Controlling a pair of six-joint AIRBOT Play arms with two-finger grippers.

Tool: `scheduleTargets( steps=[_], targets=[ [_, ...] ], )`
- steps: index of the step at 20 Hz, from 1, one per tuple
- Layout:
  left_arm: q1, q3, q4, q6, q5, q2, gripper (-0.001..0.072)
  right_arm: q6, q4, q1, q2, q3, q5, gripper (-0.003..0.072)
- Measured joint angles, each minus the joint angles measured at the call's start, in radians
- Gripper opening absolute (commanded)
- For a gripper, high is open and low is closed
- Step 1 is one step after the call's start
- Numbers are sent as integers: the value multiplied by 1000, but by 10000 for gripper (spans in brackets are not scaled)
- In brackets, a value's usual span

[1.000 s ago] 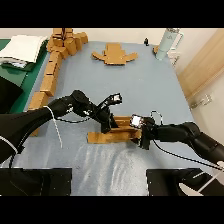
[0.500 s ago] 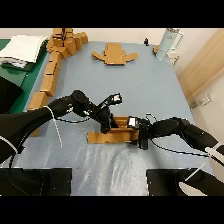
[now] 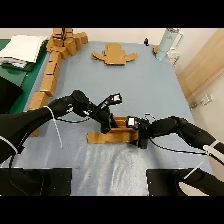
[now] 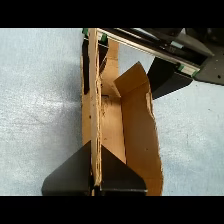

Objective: Fold the box.

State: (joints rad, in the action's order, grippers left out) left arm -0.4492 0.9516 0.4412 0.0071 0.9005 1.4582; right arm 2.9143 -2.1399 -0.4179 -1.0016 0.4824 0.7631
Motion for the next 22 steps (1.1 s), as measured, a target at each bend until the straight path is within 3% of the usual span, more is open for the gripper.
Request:
scheduleTargets(
  steps=[22],
  targets=[
    [0, 0, 0, 0, 0, 0, 13, 0, -14, -6, -45, 0, -3, 720]
  ],
)
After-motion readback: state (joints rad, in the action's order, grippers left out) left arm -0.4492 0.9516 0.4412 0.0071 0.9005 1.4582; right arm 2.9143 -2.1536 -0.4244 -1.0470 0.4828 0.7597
